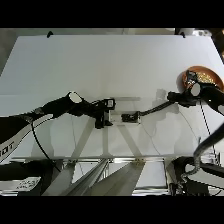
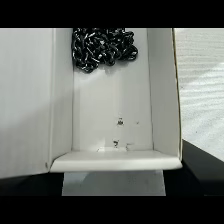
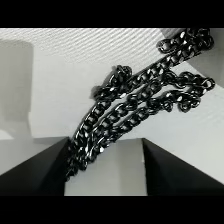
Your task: Fold the box and place the chain.
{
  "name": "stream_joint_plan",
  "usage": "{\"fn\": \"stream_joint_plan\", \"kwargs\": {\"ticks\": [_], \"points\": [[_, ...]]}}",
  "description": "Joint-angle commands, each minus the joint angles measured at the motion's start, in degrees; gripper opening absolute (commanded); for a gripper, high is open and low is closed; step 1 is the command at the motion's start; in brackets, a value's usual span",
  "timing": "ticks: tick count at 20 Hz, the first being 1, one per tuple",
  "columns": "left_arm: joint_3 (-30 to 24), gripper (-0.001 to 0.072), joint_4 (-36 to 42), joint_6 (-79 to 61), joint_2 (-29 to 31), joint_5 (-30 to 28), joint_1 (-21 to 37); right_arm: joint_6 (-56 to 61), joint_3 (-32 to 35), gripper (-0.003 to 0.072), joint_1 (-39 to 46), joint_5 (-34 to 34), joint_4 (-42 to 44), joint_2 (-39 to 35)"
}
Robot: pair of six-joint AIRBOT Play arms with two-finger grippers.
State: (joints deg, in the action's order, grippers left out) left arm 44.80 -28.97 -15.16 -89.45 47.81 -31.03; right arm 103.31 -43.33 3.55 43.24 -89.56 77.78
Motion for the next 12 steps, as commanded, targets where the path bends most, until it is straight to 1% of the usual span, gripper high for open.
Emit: {"fn": "stream_joint_plan", "kwargs": {"ticks": [1,4,7,9,12], "points": [[0.04,0.045,0.0,-0.02,0.0,0.0,0.04,-0.79,0.04,0.032,-0.52,-0.57,0.87,0.61],[0.04,0.045,0.0,-0.02,0.0,0.0,0.04,-3.19,0.04,0.0142,-0.52,0.79,0.87,0.61],[0.04,0.045,0.0,-0.02,0.0,0.0,0.04,-3.41,0.04,0.0019,-0.52,1.7,0.85,0.55],[0.04,0.045,0.0,-0.02,0.0,0.0,0.04,-5.22,0.04,0.0017,-0.52,2.36,0.87,0.37],[0.04,0.045,0.0,-0.02,0.0,-0.02,0.04,-6.4,0.04,0.0017,-0.5,2.6,0.59,-2.01]]}}
